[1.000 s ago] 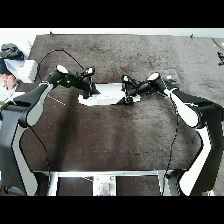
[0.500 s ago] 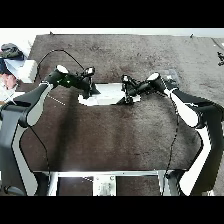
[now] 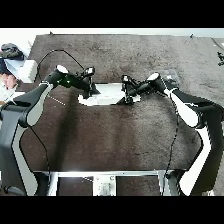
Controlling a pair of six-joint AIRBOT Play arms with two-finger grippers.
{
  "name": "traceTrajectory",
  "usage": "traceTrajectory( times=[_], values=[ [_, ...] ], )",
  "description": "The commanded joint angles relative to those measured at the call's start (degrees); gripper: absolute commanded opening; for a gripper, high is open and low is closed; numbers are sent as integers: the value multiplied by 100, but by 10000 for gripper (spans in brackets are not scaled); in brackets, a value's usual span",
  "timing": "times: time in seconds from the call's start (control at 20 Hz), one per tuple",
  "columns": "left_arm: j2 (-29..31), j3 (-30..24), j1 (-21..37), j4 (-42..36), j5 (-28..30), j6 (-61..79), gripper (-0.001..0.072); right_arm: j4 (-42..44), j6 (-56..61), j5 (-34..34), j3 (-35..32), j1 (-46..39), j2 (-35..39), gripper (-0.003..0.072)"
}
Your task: Fold the box and place the chain.
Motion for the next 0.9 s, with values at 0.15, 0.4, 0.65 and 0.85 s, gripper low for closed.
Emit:
traceTrajectory(
  times=[0.15,0.4,0.65,0.85],
  values=[
    [-4,-2,0,-46,-11,0,12,2,2,0,2,0,-4,473],
    [-4,-2,0,-44,-28,0,13,2,2,0,2,0,-4,473],
    [2,-2,17,-144,-9,-116,394,2,2,2,2,0,-4,473],
    [157,63,240,-184,-308,-221,394,4,2,0,2,0,-4,473]
  ],
)
